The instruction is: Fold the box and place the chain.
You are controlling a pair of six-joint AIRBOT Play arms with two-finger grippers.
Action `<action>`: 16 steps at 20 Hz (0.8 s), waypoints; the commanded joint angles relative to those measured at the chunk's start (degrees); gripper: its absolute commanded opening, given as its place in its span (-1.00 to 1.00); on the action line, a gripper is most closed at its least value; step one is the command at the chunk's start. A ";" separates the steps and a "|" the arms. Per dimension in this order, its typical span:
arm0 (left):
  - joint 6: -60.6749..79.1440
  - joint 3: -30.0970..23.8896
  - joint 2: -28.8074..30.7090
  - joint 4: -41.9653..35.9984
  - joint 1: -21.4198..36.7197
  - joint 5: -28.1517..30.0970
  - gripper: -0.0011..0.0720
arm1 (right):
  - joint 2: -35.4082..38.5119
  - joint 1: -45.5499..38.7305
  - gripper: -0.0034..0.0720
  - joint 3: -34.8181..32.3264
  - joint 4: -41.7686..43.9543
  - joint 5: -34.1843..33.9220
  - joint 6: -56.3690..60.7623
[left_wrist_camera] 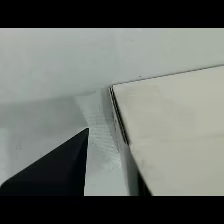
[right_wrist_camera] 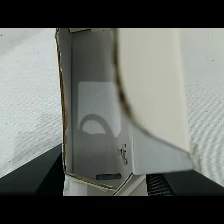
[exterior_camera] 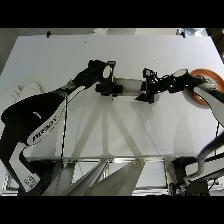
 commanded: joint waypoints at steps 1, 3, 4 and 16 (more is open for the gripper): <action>-2.93 0.74 -0.11 0.28 -0.13 -0.31 -0.21 | 0.02 -0.02 0.17 0.04 0.09 -0.13 0.09; -2.89 0.74 -0.17 0.44 -0.13 -0.72 -0.21 | 0.02 -0.02 0.17 0.04 0.09 -0.13 0.09; -2.82 0.74 -0.26 0.44 -0.13 -0.87 -0.27 | 0.00 -0.02 0.17 0.04 0.09 -0.13 0.09; 1.31 0.74 -1.84 1.22 -2.62 -1.07 -0.94 | 0.02 -0.02 0.17 0.04 0.09 -0.13 0.09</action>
